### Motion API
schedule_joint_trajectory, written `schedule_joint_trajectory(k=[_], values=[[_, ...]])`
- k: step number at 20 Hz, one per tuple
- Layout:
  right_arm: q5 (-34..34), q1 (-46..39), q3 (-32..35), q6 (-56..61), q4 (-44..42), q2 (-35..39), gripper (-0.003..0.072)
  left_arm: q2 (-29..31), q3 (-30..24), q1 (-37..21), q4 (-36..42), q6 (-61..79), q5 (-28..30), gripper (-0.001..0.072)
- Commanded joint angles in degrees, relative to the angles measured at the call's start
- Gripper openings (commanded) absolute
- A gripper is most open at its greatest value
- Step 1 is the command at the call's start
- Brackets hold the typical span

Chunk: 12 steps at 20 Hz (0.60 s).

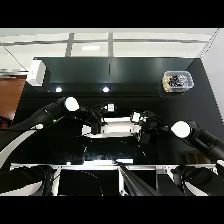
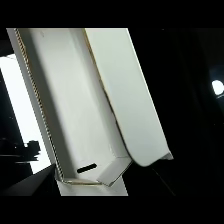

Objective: Fold the box and place the chain.

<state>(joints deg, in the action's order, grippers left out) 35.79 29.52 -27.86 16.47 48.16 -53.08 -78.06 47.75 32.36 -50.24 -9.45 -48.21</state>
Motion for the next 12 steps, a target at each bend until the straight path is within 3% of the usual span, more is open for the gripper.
schedule_joint_trajectory(k=[1,7,12], values=[[0.5,-0.1,-0.1,-4.5,-5.6,-0.8,0.0720,0.0,0.0,0.0,0.0,0.0,-0.4,0.0024],[3.2,-5.7,-0.1,-18.5,-19.3,-5.3,0.0720,0.0,0.0,0.0,0.0,0.0,-0.5,0.0024],[7.7,-6.5,0.7,-30.9,-24.6,-9.6,0.0720,0.0,0.0,0.0,0.0,0.0,-0.4,0.0024]])
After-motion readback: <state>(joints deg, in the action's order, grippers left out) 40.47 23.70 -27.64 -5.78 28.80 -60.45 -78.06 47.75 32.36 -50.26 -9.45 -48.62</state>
